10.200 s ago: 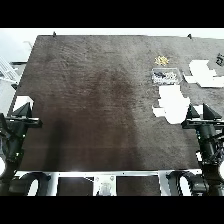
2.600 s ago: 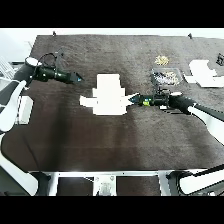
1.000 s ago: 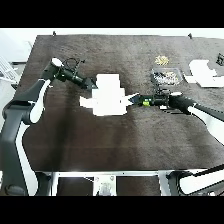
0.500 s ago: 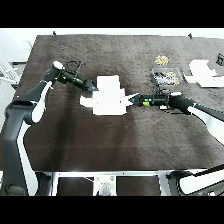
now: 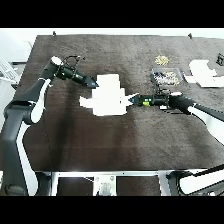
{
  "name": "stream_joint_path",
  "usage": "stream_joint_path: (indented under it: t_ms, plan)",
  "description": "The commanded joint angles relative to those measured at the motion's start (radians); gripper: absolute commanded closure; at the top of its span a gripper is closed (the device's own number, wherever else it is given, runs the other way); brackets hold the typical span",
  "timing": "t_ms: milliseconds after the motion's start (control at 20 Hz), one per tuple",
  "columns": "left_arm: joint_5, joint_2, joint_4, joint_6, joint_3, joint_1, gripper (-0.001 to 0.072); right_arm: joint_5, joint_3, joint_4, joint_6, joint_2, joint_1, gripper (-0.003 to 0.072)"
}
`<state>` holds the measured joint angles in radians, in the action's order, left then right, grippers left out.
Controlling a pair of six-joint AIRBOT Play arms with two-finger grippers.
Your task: Fold the box and place the chain.
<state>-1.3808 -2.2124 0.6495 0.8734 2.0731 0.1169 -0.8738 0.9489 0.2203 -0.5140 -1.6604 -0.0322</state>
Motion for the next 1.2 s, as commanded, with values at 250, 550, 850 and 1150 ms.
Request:
stream_joint_path:
  t_ms: [250,550,850,1150]
  plan:
    - [0.037,0.001,0.1,0.029,-0.006,-0.001,0.0222,-0.002,0.001,0.0,0.0,0.0,0.0,0.0682]
    - [-0.006,-0.005,-0.002,0.015,-0.035,-0.001,0.0221,-0.003,0.001,0.0,0.0,0.0,0.0,0.0682]
    - [0.018,-0.008,-0.034,0.007,-0.063,-0.001,0.0222,-0.002,0.001,0.0,0.0,0.0,0.0,0.0682]
    - [-0.01,-0.05,-0.126,-0.029,-0.063,-0.001,0.0222,-0.002,0.001,0.0,0.0,0.0,0.0,0.0682]
